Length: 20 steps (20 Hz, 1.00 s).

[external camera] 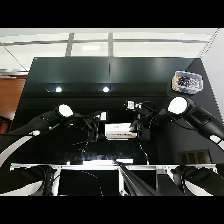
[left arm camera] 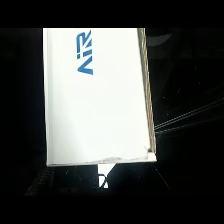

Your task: Fold the box and place the chain.

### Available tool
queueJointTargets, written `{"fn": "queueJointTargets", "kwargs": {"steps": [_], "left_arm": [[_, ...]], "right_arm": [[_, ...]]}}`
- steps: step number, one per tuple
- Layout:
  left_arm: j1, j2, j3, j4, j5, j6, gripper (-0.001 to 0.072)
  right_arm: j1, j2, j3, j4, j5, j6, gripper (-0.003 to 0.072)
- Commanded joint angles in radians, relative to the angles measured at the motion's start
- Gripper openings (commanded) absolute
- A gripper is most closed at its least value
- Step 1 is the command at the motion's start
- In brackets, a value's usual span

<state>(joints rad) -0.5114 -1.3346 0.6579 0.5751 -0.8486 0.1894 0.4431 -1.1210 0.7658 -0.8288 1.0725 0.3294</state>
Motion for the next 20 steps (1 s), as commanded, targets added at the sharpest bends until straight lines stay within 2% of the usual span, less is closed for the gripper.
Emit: {"fn": "queueJointTargets", "kwargs": {"steps": [1,8,10,20], "left_arm": [[0.000,0.000,0.001,0.000,0.000,0.001,0.0336],[0.000,0.000,0.001,0.000,0.000,0.001,0.0336],[0.000,0.000,0.001,0.000,0.000,0.001,0.0336],[0.000,0.000,0.001,0.000,0.000,0.001,0.0336]], "right_arm": [[0.000,0.001,0.000,-0.002,0.000,0.000,0.0190],[0.000,0.001,-0.027,-0.003,-0.001,0.003,0.0192],[0.000,0.001,-0.027,-0.003,-0.002,0.004,0.0294],[0.000,0.000,-0.031,-0.003,-0.002,0.015,0.0292]]}}
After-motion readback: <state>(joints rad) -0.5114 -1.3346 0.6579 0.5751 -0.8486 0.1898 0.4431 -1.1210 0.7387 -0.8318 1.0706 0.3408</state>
